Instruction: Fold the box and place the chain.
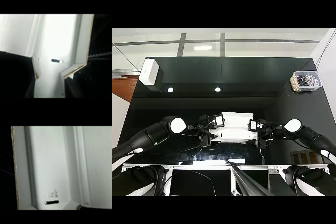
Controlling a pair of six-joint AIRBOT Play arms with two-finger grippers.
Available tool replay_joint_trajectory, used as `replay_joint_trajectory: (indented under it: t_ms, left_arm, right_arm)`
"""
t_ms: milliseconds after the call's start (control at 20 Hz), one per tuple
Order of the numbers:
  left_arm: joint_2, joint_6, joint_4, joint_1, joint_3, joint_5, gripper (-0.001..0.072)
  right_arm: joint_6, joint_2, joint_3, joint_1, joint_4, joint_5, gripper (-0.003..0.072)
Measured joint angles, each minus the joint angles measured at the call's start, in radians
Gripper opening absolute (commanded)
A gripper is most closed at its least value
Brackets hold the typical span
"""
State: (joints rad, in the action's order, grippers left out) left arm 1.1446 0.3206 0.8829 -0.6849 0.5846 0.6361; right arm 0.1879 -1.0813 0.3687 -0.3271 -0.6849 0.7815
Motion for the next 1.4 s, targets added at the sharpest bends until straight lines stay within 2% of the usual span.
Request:
replay_joint_trajectory:
  t_ms: [250,350,500,800,950,1000,1050,1100,1200,1250,1300,1350,1400]
  left_arm:
    - [0.005,-0.032,-0.075,-0.002,0.000,0.000,0.0326]
    - [0.013,-0.056,-0.125,-0.002,0.000,0.000,0.0252]
    - [0.033,-0.083,-0.190,-0.002,0.000,0.001,0.0216]
    - [0.084,-0.193,-0.359,-0.002,0.000,-0.002,0.0216]
    - [0.095,-0.225,-0.391,-0.002,0.000,-0.002,0.0216]
    - [0.097,-0.231,-0.396,-0.002,0.000,-0.002,0.0202]
    - [0.099,-0.235,-0.400,-0.002,0.000,-0.002,0.0149]
    - [0.099,-0.240,-0.402,-0.002,0.000,0.000,0.0185]
    - [0.101,-0.243,-0.406,-0.002,0.000,0.002,0.0417]
    - [0.101,-0.243,-0.406,-0.002,0.000,0.002,0.0382]
    - [0.101,-0.246,-0.407,-0.002,0.000,0.002,0.0215]
    - [0.101,-0.247,-0.406,-0.002,0.000,0.002,0.0172]
    - [0.101,-0.251,-0.406,-0.002,0.000,0.004,0.0184]
  right_arm:
    - [0.000,0.000,0.000,0.000,0.000,0.000,0.0533]
    - [0.000,0.000,0.000,0.000,0.000,0.000,0.0533]
    - [0.000,0.000,0.000,0.000,0.000,0.000,0.0533]
    - [0.000,0.000,0.000,0.000,0.000,0.000,0.0533]
    - [0.000,0.000,0.000,0.000,0.000,0.000,0.0533]
    - [0.000,0.000,0.000,0.000,0.000,0.000,0.0533]
    - [0.000,0.000,0.000,0.000,0.000,0.000,0.0533]
    - [0.000,0.000,0.000,0.000,0.000,0.000,0.0533]
    - [0.000,0.000,0.000,0.000,0.000,0.000,0.0533]
    - [0.000,0.000,0.000,0.000,0.000,0.000,0.0533]
    - [0.000,0.000,0.000,0.000,0.000,0.000,0.0533]
    - [0.000,0.000,0.000,0.000,0.000,0.000,0.0533]
    - [0.000,0.000,0.000,0.000,0.000,0.000,0.0533]
